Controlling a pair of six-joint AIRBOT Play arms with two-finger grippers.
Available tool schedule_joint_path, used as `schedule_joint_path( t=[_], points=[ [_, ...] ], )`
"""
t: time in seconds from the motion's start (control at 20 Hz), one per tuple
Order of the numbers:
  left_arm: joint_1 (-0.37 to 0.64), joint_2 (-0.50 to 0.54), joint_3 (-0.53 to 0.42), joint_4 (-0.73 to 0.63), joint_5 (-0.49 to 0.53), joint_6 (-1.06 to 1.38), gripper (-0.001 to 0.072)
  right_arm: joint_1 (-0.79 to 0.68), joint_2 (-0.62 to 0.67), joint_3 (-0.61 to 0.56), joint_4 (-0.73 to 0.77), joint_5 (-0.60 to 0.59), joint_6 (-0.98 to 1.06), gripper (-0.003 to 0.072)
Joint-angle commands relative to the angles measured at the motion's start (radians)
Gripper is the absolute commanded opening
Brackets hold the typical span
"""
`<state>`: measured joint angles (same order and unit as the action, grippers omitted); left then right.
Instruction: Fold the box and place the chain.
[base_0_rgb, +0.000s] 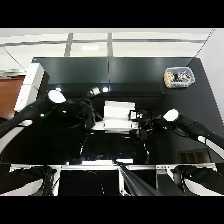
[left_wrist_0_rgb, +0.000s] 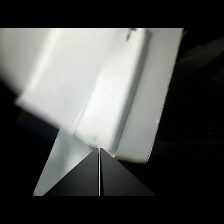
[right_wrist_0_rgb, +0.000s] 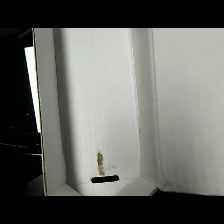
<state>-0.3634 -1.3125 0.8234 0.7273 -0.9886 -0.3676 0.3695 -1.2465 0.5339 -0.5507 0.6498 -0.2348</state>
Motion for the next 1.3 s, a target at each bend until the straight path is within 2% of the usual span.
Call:
schedule_joint_path(
  t=[0.0, 0.1, 0.15, 0.2, 0.25, 0.35, 0.45, 0.6, 0.9, 1.0, 1.2, 1.25],
  points=[
    [0.141, 0.111, 0.016, 0.221, -0.064, -0.373, 0.0031, 0.001, 0.0, 0.0, 0.0, 0.004, 0.0, 0.0223],
    [0.273, 0.126, 0.013, 0.277, -0.079, -0.517, 0.0031, 0.001, 0.0, 0.0, 0.0, 0.004, 0.0, 0.0223],
    [0.348, 0.12, -0.01, 0.265, -0.051, -0.608, 0.0031, 0.001, 0.0, 0.0, 0.0, 0.004, 0.0, 0.0223],
    [0.413, 0.106, -0.042, 0.209, -0.014, -0.715, 0.0031, 0.001, 0.0, 0.0, 0.0, 0.004, 0.0, 0.0223],
    [0.468, 0.085, -0.073, 0.142, -0.029, -0.79, 0.0031, 0.001, 0.0, 0.0, 0.0, 0.005, 0.0, 0.0223],
    [0.523, 0.027, -0.133, 0.061, -0.108, -0.806, 0.0031, 0.001, 0.0, 0.0, 0.0, 0.014, 0.0, 0.0223],
    [0.5, -0.028, -0.172, 0.06, -0.131, -0.807, 0.003, 0.001, 0.0, 0.0, 0.0, 0.02, 0.0, 0.0223],
    [0.399, -0.099, -0.182, 0.013, -0.134, -0.803, 0.003, 0.001, 0.0, 0.0, 0.0, 0.02, 0.0, 0.0223],
    [0.172, -0.145, -0.176, -0.16, -0.004, -0.78, 0.0031, 0.001, 0.0, 0.0, 0.0, 0.02, 0.0, 0.0223],
    [0.154, -0.145, -0.156, -0.191, -0.044, -0.727, 0.0032, 0.001, 0.0, 0.0, -0.001, 0.019, -0.001, 0.0223],
    [0.188, -0.145, -0.113, -0.185, -0.2, -0.686, 0.0038, 0.001, 0.0, 0.0, 0.0, 0.019, 0.0, 0.0224],
    [0.203, -0.145, -0.105, -0.186, -0.216, -0.686, 0.0107, 0.001, 0.0, 0.0, 0.0, 0.019, 0.0, 0.0223]
  ],
)
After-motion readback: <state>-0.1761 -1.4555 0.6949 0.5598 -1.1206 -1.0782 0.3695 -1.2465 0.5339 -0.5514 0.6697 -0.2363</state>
